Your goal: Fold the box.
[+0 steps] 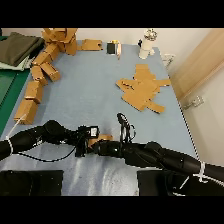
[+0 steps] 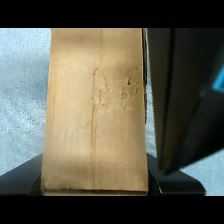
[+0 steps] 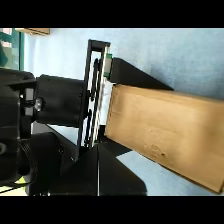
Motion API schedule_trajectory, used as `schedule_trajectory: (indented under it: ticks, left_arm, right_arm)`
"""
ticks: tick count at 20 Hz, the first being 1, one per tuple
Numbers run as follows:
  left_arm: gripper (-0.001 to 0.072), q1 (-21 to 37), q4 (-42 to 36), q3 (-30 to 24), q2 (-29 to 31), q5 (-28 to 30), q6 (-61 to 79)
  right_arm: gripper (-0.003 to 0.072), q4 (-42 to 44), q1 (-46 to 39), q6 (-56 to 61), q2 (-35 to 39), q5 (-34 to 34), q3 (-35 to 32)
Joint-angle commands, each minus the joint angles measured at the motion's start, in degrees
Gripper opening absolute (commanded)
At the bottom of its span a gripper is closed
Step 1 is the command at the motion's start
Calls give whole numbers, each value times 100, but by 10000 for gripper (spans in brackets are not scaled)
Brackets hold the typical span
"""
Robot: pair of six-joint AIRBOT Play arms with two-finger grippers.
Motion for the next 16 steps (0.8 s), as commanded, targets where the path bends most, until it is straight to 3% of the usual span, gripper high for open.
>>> schedule_trajectory:
  ticks: [1,16]
  left_arm:
    - [370,7,2,0,-4,2,2]
    - [370,7,2,0,-4,0,2]
  right_arm:
    - [2,4,127,201,-214,472,-9]
    - [3,-24,129,435,-544,498,-11]
